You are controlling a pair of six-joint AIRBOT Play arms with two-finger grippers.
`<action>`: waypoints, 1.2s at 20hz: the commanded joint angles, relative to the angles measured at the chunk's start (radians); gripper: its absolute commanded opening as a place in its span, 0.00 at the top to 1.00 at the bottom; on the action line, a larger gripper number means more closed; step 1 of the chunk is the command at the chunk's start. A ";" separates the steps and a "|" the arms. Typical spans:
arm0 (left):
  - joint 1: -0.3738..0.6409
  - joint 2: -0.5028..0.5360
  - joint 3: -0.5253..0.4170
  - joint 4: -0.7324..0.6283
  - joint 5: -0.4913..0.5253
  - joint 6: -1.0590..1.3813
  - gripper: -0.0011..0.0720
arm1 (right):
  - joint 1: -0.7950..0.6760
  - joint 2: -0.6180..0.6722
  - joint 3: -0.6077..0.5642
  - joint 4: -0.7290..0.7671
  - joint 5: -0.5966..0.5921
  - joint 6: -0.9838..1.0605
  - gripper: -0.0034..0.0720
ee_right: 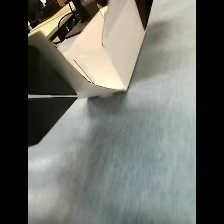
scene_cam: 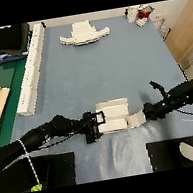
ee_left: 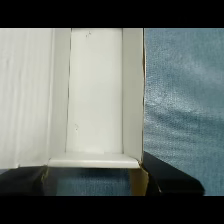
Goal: Fold the box.
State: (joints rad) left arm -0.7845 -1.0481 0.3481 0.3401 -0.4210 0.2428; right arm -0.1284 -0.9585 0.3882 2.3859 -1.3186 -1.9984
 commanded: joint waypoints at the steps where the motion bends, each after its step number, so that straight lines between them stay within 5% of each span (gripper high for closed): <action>1: 0.001 0.000 0.001 0.000 0.000 0.000 0.38 | 0.006 0.107 0.001 0.021 -0.019 0.000 0.74; 3: 0.001 0.000 0.001 0.000 0.000 0.000 0.38 | 0.006 0.155 0.001 0.031 -0.017 0.000 0.62; 5: 0.001 0.000 0.001 0.000 0.000 0.000 0.38 | 0.008 0.174 0.001 0.036 -0.017 0.000 0.38; 16: 0.001 0.000 0.001 0.000 0.000 0.000 0.38 | 0.430 0.146 0.024 -0.140 0.293 0.283 0.39; 24: 0.001 0.000 0.001 0.000 0.000 0.000 0.38 | 0.699 0.040 0.185 -0.433 0.315 0.674 0.41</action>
State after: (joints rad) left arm -0.7845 -1.0481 0.3481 0.3401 -0.4210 0.2428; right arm 0.4751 -0.8719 0.5220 2.0533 -1.0214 -1.4895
